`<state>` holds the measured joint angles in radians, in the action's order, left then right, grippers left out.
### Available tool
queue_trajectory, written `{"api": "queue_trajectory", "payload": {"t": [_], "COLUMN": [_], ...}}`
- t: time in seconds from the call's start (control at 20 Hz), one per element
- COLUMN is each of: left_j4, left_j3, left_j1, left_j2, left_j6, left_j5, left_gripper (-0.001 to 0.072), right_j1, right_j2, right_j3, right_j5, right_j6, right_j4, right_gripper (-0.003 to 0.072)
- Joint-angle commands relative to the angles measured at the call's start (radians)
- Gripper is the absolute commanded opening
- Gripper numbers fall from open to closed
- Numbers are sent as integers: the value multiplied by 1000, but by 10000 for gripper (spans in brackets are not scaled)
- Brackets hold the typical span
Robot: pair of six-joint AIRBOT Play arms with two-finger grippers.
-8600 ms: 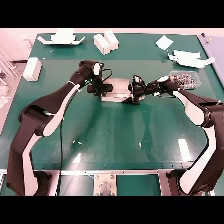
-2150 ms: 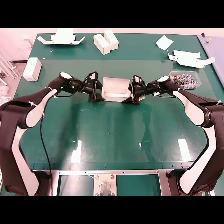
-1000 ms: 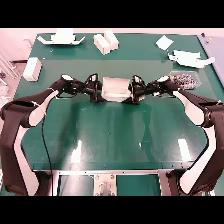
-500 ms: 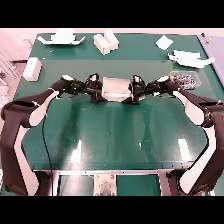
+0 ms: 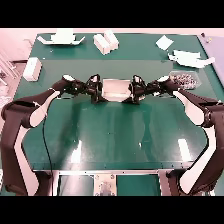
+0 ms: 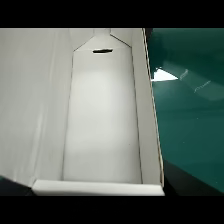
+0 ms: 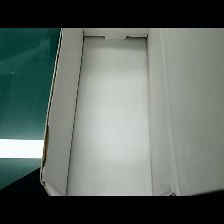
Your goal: Fold the box and place the chain.
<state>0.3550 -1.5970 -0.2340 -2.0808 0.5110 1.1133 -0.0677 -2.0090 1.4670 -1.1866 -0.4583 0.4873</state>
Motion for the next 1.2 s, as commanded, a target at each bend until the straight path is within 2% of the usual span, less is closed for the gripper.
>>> {"api": "queue_trajectory", "payload": {"t": [0.0, 0.25, 1.15], "left_j4": [8, 59, 56], "left_j3": [0, 0, 0], "left_j1": [0, 0, 0], "left_j2": [0, 0, 0], "left_j6": [2, -64, -65], "left_j5": [-8, 23, 22], "left_gripper": [390, 391, 390], "right_j1": [0, 0, 0], "right_j2": [1, 1, 1], "right_j3": [0, 0, 0], "right_j5": [0, 0, 0], "right_j6": [2, 2, 2], "right_j4": [0, 0, -2], "right_gripper": [558, 559, 558]}}
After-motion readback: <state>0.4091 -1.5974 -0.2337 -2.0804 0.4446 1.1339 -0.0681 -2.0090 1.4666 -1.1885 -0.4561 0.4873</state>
